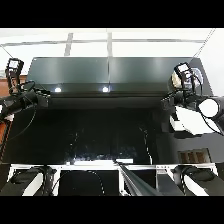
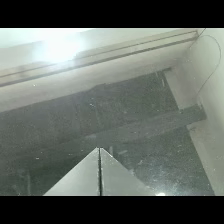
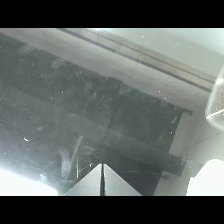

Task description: Fold the box and place the chain.

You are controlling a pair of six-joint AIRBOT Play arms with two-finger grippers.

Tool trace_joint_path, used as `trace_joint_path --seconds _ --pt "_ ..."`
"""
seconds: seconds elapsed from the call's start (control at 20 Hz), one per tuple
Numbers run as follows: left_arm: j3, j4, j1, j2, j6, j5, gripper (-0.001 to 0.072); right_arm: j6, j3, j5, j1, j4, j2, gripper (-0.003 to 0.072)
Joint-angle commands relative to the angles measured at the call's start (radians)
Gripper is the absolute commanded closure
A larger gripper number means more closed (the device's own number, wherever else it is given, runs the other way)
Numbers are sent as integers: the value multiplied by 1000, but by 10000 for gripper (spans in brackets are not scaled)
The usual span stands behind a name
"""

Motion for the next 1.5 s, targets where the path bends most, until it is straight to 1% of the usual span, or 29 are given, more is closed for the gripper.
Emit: trace_joint_path --seconds 0.0,0.05,0.1,0.15,0.2,0.25,0.3,0.35,0.4,0.45,0.55,0.6,0.65,0.75,0.85,0.95,1.0,1.05,1.1,1.15,1.2,1.25,1.3,1.35,1.45 --pt "0 -1 0 -1 0 8 681 0 0 -5 1 1 -1 670" --pt "0 -13 0 -1 0 29 681 1 0 -19 1 2 -1 670" --pt "0 -33 0 -1 -6 35 681 1 0 -35 1 33 -1 670" --pt "0 -51 -1 -2 -6 33 681 0 -1 -41 1 70 -1 670" --pt "0 -79 0 -6 -6 29 681 1 -1 -72 1 84 -5 669" --pt "0 -117 0 -13 -7 20 678 1 -1 -96 0 85 -10 649" --pt "0 -156 -1 -23 -3 -7 642 2 -1 -110 -5 79 -19 445" --pt "0 -165 -1 -34 -3 -32 486 40 -1 -118 -15 77 -28 284" --pt "0 -162 -1 -47 -3 -58 136 111 -1 -119 -36 65 -43 54" --pt "0 -161 0 -61 -10 -70 -1 171 -1 -113 -61 59 -62 -21" --pt "0 -157 0 -80 -10 -76 -1 260 -1 -89 -135 58 -98 -21" --pt "0 -158 -1 -87 -10 -69 -1 313 4 -71 -192 44 -108 -21" --pt "0 -158 -1 -93 -10 -66 -1 322 18 -36 -257 12 -111 -20" --pt "0 -157 -1 -100 -11 -66 -1 323 83 40 -424 -115 -115 -17" --pt "0 -157 -1 -100 -56 -71 -1 323 179 83 -634 -209 -154 -13" --pt "-1 -157 -9 -101 -109 -76 -1 322 261 140 -838 -201 -238 -14" --pt "-1 -157 -24 -106 -111 -76 -1 316 301 190 -919 -175 -289 -13" --pt "-1 -157 -43 -112 -111 -72 -1 267 348 248 -984 -129 -351 -13" --pt "0 -157 -62 -119 -111 -68 -1 180 399 310 -1025 -56 -412 -14" --pt "0 -157 -82 -127 -111 -63 -1 65 467 399 -1049 56 -487 -13" --pt "0 -157 -100 -135 -111 -58 0 -19 525 486 -1053 106 -550 -13" --pt "0 -157 -119 -141 -111 -51 0 -76 585 579 -1043 93 -619 -13" --pt "0 -157 -136 -148 -111 -41 0 -108 628 640 -1028 48 -675 -13" --pt "0 -157 -154 -156 -111 -29 0 -117 657 665 -1012 8 -720 -13" --pt "0 -157 -180 -171 -111 -11 0 -154 666 647 -992 13 -767 -12"
